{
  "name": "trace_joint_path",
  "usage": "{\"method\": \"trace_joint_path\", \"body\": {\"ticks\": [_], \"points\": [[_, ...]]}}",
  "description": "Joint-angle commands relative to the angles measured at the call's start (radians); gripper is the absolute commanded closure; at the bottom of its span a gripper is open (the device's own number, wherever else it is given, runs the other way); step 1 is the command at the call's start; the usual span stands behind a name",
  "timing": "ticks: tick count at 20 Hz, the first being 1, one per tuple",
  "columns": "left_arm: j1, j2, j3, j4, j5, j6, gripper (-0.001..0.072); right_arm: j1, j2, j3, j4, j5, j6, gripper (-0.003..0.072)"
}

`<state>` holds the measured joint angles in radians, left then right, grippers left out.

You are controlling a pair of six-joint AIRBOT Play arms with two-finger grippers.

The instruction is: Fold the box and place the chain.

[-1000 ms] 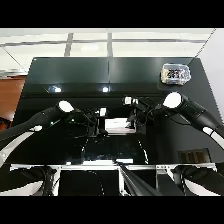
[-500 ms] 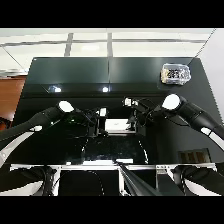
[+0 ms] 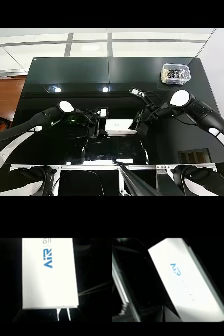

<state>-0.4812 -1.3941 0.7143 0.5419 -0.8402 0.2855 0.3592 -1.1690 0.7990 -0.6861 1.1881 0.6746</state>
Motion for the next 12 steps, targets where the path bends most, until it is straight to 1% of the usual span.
{"method": "trace_joint_path", "body": {"ticks": [1, 3, 7, 9, 12], "points": [[0.0, 0.0, 0.0, -0.001, 0.002, -0.001, 0.0306, -0.01, -0.019, -0.025, 0.122, -0.06, 0.162, 0.0673], [0.0, 0.0, 0.0, -0.001, 0.002, -0.001, 0.0306, -0.01, -0.068, -0.031, 0.132, -0.123, 0.208, 0.0673], [0.0, 0.0, 0.0, -0.003, 0.002, -0.001, 0.0306, -0.01, -0.183, -0.031, 0.085, -0.125, 0.209, 0.0673], [0.0, 0.0, 0.0, -0.034, 0.002, -0.001, 0.0307, -0.01, -0.194, -0.031, 0.031, -0.135, 0.235, 0.0672], [0.0, 0.0, 0.0, -0.035, 0.002, -0.002, 0.0306, -0.011, -0.184, -0.03, 0.025, -0.131, 0.249, 0.0673]]}}
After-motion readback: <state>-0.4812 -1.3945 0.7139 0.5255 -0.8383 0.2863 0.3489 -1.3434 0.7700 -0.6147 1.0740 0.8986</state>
